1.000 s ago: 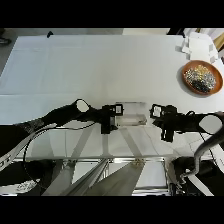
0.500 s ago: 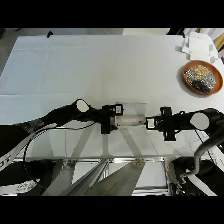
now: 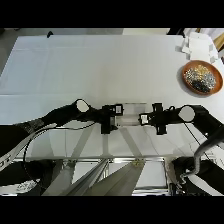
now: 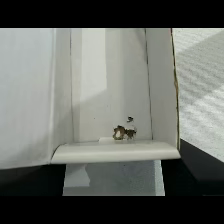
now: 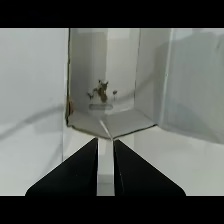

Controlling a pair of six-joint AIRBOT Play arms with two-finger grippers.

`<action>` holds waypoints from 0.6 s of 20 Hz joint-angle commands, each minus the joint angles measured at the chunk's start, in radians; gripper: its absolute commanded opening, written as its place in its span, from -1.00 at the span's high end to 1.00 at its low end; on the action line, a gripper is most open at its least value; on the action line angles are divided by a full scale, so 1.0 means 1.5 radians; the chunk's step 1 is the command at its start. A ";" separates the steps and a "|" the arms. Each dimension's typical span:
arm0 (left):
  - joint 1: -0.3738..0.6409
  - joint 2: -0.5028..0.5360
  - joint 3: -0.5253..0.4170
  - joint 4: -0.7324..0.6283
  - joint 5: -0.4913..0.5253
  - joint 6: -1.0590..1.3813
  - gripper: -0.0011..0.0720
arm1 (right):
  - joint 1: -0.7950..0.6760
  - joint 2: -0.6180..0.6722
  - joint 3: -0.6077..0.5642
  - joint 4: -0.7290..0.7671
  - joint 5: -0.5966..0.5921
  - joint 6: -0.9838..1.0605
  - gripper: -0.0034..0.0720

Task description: Fold the box and place the chain.

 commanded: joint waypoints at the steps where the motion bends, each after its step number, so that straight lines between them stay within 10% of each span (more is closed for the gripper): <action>1: 0.000 0.001 0.000 0.000 0.000 0.000 0.22 | 0.000 -0.021 0.001 0.042 -0.022 -0.015 0.66; 12: 0.000 0.001 0.000 0.000 0.000 0.000 0.22 | 0.001 -0.023 -0.010 0.155 -0.019 -0.050 0.66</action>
